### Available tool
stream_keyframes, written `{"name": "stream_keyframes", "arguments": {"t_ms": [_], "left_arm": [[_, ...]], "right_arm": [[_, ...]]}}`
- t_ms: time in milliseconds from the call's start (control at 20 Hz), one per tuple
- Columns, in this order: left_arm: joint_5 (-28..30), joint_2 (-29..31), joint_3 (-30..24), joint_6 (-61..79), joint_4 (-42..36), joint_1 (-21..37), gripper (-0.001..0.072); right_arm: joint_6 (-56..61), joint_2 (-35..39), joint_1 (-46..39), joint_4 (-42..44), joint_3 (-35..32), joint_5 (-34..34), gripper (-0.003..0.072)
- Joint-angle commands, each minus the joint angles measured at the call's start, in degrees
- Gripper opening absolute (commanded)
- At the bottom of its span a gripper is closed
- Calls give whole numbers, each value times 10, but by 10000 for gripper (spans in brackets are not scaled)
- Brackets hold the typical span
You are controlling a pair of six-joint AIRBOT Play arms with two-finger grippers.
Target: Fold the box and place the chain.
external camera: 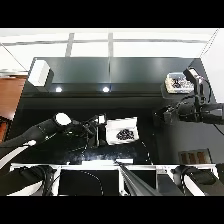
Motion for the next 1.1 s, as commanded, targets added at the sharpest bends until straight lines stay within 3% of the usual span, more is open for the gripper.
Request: {"name": "stream_keyframes", "arguments": {"t_ms": [0,100,250,400,550,600,1050], "left_arm": [[23,0,0,-23,2,-6,706],[22,0,0,-23,2,-6,703],[17,0,0,-19,2,-6,588],[-9,0,3,29,-2,-5,577],[-11,0,4,43,-2,-5,313],[-6,0,5,45,-2,-5,266],[39,0,6,20,15,-6,266]], "right_arm": [[0,0,0,0,0,0,390],[0,0,0,0,0,-2,390],[0,0,0,0,0,-3,390],[0,0,0,-2,0,-5,390],[0,0,0,-9,0,-11,390],[0,0,0,-12,0,-10,390],[25,-19,0,-17,0,-17,391]]}}
